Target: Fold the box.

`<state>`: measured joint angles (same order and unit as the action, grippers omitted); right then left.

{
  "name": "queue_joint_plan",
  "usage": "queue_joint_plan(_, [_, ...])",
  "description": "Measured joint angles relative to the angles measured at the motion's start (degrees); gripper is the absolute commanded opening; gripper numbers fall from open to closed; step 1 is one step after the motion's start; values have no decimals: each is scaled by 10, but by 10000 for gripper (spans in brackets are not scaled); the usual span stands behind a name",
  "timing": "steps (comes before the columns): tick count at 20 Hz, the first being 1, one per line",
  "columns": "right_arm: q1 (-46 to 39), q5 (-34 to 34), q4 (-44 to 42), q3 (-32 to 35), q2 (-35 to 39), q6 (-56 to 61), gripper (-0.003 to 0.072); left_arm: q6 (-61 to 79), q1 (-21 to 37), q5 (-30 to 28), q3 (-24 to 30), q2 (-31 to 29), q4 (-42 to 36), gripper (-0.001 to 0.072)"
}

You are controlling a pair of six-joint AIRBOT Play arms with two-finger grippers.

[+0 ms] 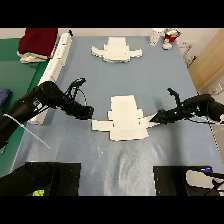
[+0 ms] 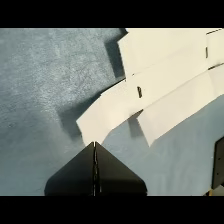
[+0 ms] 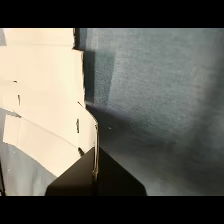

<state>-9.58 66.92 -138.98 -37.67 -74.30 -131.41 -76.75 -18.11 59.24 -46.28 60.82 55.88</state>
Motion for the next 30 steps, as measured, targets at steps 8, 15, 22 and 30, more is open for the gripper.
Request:
queue_joint_plan(8, [62,-41,-55,128,144,5,2,45,112,59,-13,8,-77,462])
queue_joint_plan(15, [118,-114,-67,201,278,41,3,194,180,105,-16,116,-207,463])
queue_joint_plan(22, [128,-129,-67,210,295,59,3,315,135,126,-104,286,-291,462])
queue_joint_plan(30, [129,-129,-61,211,275,67,3,347,83,168,-259,421,-296,462])
